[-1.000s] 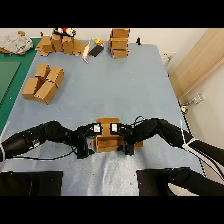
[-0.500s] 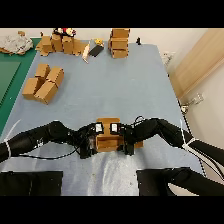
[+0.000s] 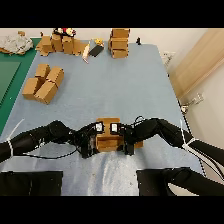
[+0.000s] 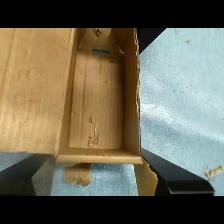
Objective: Fold the box.
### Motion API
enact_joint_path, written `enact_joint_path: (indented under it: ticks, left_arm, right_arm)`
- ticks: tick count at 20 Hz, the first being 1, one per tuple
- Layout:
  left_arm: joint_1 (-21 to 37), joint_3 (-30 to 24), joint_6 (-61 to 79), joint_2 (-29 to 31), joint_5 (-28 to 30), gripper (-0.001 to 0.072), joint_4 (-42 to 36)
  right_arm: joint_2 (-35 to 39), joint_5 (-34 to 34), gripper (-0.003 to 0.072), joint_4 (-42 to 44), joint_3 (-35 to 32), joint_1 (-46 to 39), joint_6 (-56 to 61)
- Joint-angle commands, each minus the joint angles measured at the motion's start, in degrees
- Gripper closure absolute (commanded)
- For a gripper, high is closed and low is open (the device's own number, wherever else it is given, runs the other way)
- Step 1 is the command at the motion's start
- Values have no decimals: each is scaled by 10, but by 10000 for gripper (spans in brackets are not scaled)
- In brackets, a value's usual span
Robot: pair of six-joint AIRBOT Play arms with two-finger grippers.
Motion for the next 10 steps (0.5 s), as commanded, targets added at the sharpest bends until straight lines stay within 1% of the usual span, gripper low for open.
enact_joint_path:
  ticks: [1, 5, 10]
  left_arm:
    - [-3, 0, 9, -7, 2, 15, -10]
    - [-19, 0, 23, -11, 16, 16, -10]
    - [-24, 0, 30, -16, 18, 16, -9]
  right_arm:
    - [0, 0, 246, 0, 0, 0, 0]
    - [0, 0, 246, 0, 0, 0, 0]
    - [0, 0, 245, 0, 0, 0, 0]
